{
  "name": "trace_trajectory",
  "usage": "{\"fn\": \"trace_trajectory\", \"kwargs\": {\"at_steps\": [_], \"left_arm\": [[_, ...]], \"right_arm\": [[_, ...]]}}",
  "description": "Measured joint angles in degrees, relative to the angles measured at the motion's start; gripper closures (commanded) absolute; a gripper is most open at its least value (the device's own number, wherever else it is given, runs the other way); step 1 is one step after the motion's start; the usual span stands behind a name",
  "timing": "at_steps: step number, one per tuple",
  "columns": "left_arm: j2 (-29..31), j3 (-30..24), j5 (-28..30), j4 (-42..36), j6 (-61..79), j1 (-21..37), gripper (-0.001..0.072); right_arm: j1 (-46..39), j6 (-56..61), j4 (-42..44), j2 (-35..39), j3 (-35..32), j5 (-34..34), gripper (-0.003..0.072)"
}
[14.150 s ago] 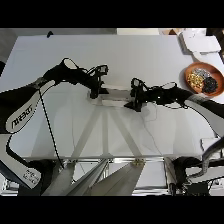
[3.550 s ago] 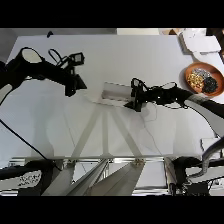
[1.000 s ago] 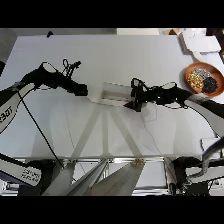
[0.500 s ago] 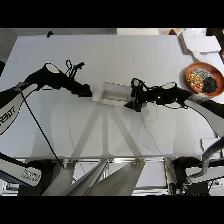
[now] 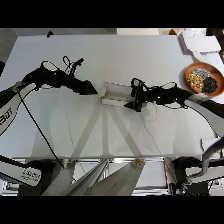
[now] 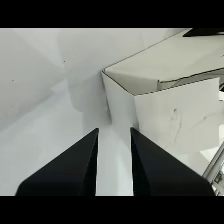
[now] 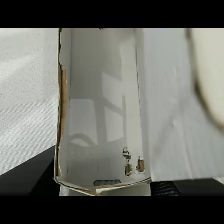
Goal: Fold the box and place the chain.
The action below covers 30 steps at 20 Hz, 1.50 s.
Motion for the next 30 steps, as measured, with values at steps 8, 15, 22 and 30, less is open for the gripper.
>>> {"fn": "trace_trajectory", "kwargs": {"at_steps": [8, 15, 22, 30], "left_arm": [[0.02, 0.00, -0.28, -4.83, 2.97, -0.33, 0.0383], [0.02, 0.00, -0.37, -6.38, 3.80, -3.37, 0.0371], [0.02, 0.00, -0.17, -1.01, 3.96, -4.35, 0.0360], [0.04, 0.07, 4.50, 0.61, 4.00, -5.84, 0.0360]], "right_arm": [[0.00, 0.00, -0.02, 0.00, 0.00, 0.00, 0.0244], [0.00, 0.00, -0.02, 0.00, 0.00, 0.00, 0.0244], [0.00, -0.04, 0.00, 0.00, 0.00, -0.02, 0.0244], [-0.02, 0.07, 0.02, 0.00, 0.00, -0.09, 0.0244]]}}
